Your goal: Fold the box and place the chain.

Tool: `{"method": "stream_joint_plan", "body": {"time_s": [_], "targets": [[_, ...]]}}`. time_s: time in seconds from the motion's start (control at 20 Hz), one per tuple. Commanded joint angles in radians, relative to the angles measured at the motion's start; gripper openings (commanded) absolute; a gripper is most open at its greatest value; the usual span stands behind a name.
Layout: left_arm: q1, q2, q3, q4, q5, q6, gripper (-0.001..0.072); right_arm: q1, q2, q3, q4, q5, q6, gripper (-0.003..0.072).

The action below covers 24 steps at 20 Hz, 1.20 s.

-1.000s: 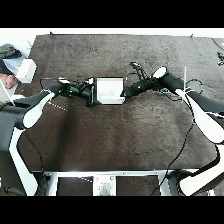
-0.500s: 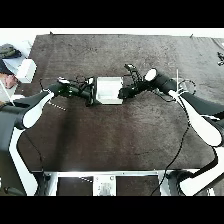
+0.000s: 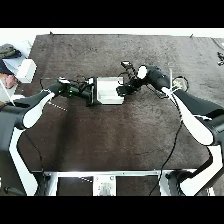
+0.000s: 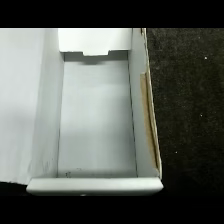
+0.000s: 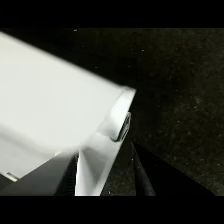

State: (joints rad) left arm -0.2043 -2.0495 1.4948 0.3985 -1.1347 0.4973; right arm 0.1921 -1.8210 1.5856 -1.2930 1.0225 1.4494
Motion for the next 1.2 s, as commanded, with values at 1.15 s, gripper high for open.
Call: {"method": "stream_joint_plan", "body": {"time_s": [1.15], "targets": [[0.001,-0.001,0.0,-0.003,-0.002,0.0,0.0285,0.117,-0.132,0.182,-0.306,0.145,0.42,0.037]]}}
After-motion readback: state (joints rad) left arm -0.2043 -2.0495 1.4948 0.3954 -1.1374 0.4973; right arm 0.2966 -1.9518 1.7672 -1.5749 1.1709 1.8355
